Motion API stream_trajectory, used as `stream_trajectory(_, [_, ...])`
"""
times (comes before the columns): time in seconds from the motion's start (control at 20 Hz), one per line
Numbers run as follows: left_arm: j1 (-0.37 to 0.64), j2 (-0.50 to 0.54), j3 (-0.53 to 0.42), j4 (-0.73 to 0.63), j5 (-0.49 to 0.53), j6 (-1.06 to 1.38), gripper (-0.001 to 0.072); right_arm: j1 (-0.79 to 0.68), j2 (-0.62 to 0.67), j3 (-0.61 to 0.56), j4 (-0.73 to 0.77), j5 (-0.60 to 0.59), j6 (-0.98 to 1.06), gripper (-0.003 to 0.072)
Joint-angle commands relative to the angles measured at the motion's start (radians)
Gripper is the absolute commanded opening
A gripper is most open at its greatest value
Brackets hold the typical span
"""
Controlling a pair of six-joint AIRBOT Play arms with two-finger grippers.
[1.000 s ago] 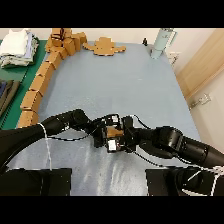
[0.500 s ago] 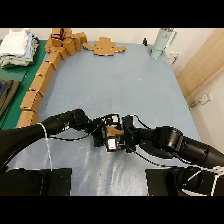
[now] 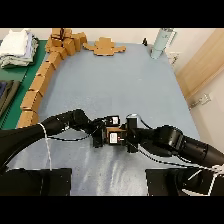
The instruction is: Fold the box.
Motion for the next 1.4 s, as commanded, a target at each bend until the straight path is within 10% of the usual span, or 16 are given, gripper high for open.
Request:
stream_trajectory(0.0, [0.000, 0.000, 0.000, -0.005, 0.005, -0.006, 0.0524, -0.010, 0.000, -0.008, 0.001, -0.011, 0.013, 0.0414])
stream_trajectory(0.25, [0.000, 0.000, 0.000, -0.005, 0.005, -0.006, 0.0524, -0.009, 0.017, -0.008, 0.002, -0.007, 0.010, 0.0542])
stream_trajectory(1.0, [0.000, 0.000, 0.000, -0.005, 0.005, -0.006, 0.0524, 0.001, -0.059, -0.009, -0.053, 0.043, -0.015, 0.0536])
stream_trajectory(1.15, [0.000, 0.000, 0.000, -0.005, 0.005, -0.006, 0.0524, 0.002, -0.064, -0.008, -0.050, 0.049, -0.015, 0.0451])
stream_trajectory(1.25, [0.000, 0.000, 0.000, -0.005, 0.005, -0.006, 0.0524, 0.002, -0.063, -0.008, -0.038, 0.034, -0.015, 0.0194])
stream_trajectory(1.35, [0.000, 0.000, 0.000, -0.005, 0.005, -0.006, 0.0524, 0.002, -0.058, -0.008, -0.023, 0.026, -0.016, 0.0194])
